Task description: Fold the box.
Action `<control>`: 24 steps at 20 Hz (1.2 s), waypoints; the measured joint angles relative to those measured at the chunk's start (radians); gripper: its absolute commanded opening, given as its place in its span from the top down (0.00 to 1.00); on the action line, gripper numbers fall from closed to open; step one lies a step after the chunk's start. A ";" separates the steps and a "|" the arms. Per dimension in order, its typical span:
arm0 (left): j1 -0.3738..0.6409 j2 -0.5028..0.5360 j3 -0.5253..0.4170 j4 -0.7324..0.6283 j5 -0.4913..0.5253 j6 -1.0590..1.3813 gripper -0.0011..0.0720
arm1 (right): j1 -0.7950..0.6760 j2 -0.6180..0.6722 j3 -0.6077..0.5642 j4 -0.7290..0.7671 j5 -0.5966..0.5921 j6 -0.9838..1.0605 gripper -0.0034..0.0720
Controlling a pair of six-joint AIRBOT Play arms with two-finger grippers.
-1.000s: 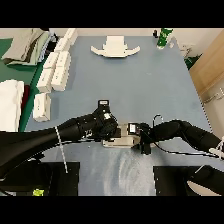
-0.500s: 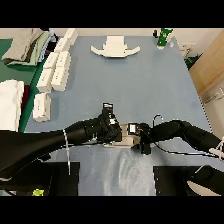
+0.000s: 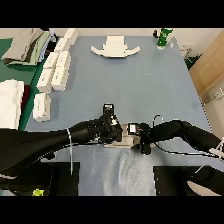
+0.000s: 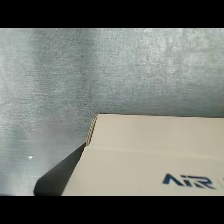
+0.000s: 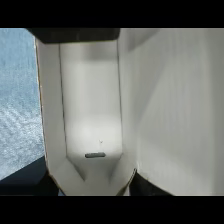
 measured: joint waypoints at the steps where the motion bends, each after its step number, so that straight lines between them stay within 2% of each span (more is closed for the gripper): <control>1: 0.000 -0.002 0.000 -0.002 0.001 -0.007 0.96 | 0.000 0.000 0.000 0.000 0.000 0.000 0.36; 7: 0.000 -0.007 0.002 -0.001 -0.020 -0.019 0.96 | 0.000 0.000 0.000 0.000 0.000 -0.001 0.36; 8: 0.000 -0.007 0.002 -0.002 -0.024 -0.022 0.73 | 0.000 0.000 0.000 0.000 0.000 -0.002 0.36; 9: 0.000 -0.008 0.001 -0.001 -0.039 -0.020 0.37 | 0.000 0.000 0.000 0.000 0.000 -0.003 0.36; 10: 0.000 -0.010 -0.001 -0.002 -0.059 -0.019 0.33 | 0.001 0.000 0.000 0.000 -0.002 -0.002 0.36; 19: 0.000 -0.008 0.001 -0.002 -0.010 -0.039 0.34 | 0.000 0.000 0.000 0.000 -0.002 -0.001 0.36; 24: 0.000 0.023 0.029 -0.003 -0.043 -0.040 0.34 | 0.000 0.000 0.000 0.000 -0.002 0.000 0.36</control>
